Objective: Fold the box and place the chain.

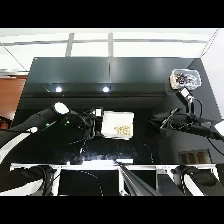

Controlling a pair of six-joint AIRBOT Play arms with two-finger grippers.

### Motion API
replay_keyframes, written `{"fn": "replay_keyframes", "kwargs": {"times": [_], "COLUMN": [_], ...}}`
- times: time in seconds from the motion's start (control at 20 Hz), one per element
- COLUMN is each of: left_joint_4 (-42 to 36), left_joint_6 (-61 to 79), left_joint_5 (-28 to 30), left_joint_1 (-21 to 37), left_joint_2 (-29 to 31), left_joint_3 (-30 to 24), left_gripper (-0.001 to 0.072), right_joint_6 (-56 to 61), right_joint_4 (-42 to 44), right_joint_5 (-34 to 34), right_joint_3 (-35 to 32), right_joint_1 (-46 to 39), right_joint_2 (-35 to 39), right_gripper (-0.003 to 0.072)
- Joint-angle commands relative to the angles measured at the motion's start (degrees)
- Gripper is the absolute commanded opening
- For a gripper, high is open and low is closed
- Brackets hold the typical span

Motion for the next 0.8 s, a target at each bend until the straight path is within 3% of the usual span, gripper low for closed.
{"fn": "replay_keyframes", "kwargs": {"times": [0.0,0.1,0.25,0.55,0.75], "left_joint_4": [1.2,1.2,1.2,1.2,1.2], "left_joint_6": [0.0,0.0,0.0,0.0,0.0], "left_joint_5": [0.0,0.0,0.0,0.0,0.0], "left_joint_1": [-0.6,-0.6,-0.7,-0.7,-0.7], "left_joint_2": [0.0,0.0,0.0,0.0,0.0], "left_joint_3": [0.0,0.0,0.0,0.0,0.0], "left_gripper": [0.0445,0.0394,0.0394,0.0395,0.0395], "right_joint_6": [0.2,8.8,13.7,10.8,-6.6], "right_joint_4": [4.0,6.4,5.0,5.0,5.0], "right_joint_5": [-0.5,-3.0,-4.7,-1.3,0.8], "right_joint_3": [0.1,0.2,4.0,23.8,24.6], "right_joint_1": [0.0,1.0,5.2,7.6,9.8], "right_joint_2": [0.0,-0.5,-8.0,-34.2,-36.8], "right_gripper": [0.0358,0.0616,0.0618,0.0619,0.0618]}}
